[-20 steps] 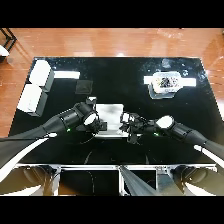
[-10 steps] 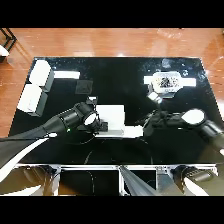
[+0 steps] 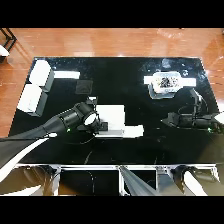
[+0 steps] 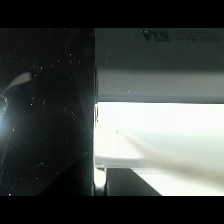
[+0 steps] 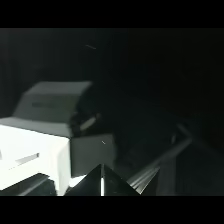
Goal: Fold the box and place the chain.
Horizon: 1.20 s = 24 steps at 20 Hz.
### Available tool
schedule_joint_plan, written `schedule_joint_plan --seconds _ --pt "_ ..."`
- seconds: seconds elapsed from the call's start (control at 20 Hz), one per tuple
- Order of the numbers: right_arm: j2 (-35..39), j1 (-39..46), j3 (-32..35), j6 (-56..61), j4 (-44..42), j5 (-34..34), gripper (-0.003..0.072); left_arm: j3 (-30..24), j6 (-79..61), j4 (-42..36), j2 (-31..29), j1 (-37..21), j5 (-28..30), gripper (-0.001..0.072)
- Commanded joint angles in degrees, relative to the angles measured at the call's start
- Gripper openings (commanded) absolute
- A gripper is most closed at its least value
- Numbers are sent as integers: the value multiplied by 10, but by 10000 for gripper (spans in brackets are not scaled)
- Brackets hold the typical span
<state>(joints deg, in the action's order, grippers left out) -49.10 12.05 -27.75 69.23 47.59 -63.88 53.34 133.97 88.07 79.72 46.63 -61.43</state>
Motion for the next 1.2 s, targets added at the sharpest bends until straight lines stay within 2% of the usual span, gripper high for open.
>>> schedule_joint_plan --seconds 0.0,0.2,0.4,0.9,0.95,1.0,1.05,1.1,1.15 --pt "-30 -16 27 108 27 3 22 0 0 2 0 -1 16 21" --pt "-119 -134 33 110 -26 47 22 0 0 2 0 -1 22 21" --pt "-182 -185 32 109 -98 109 22 0 0 2 0 -1 12 21" --pt "-219 -260 -1 109 -137 136 24 0 0 2 0 -1 11 21" --pt "-221 -271 -7 109 -143 138 51 0 -1 2 0 0 11 21" --pt "-221 -279 -14 109 -148 135 247 0 -1 2 0 -1 11 21" --pt "-221 -285 -23 107 -147 123 407 0 -1 2 0 0 9 21" --pt "-221 -287 -31 97 -146 107 443 0 -3 2 0 0 8 21" --pt "-221 -287 -36 92 -145 93 532 0 -4 2 0 0 7 21"
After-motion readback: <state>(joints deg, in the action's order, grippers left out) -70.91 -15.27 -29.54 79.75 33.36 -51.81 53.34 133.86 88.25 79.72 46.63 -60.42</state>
